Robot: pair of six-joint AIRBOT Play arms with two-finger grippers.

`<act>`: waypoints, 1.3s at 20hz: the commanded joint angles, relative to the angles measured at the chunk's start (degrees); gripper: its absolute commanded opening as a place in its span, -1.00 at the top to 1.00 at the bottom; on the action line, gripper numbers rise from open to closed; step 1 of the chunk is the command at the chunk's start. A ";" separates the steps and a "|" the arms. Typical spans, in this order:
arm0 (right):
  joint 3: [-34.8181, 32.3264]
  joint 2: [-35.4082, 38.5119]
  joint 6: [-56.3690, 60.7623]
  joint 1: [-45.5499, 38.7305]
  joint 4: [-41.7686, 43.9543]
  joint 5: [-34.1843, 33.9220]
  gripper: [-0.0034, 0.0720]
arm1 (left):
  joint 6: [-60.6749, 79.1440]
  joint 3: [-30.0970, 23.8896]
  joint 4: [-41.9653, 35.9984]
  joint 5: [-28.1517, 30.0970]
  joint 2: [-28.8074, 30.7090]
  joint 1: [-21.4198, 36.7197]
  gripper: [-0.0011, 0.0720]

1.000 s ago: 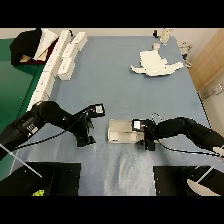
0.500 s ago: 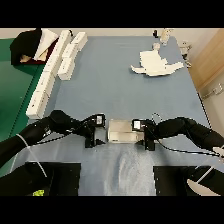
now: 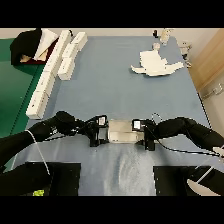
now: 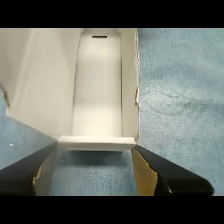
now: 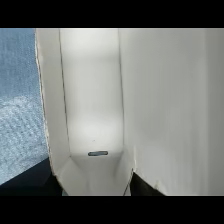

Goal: Fold the box.

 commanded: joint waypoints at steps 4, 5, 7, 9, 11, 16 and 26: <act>-0.02 0.00 0.00 0.02 0.00 0.00 -0.28 | 0.63 1.07 1.49 1.57 -1.64 -2.58 -0.91; -0.02 0.00 0.00 0.02 0.00 0.00 -0.28 | 0.13 1.09 2.14 2.32 -1.64 -3.23 -0.91; -0.02 0.00 0.00 0.02 0.00 0.00 -0.28 | -1.25 1.07 2.19 5.11 -1.70 -4.57 -0.91; -0.02 0.00 0.00 0.02 0.00 0.00 -0.28 | -1.73 1.09 2.25 6.34 -1.75 -5.27 -0.91; -0.02 0.00 0.00 0.02 0.00 0.00 -0.28 | -1.73 1.11 2.49 6.93 -1.88 -6.12 -0.91; -0.02 0.00 0.00 0.02 0.00 0.00 -0.28 | -7.65 3.23 7.30 6.51 -3.72 -6.73 -0.91; -0.02 0.00 0.00 0.02 0.00 0.00 -0.28 | -10.36 4.63 10.25 4.70 -4.92 -6.73 -0.64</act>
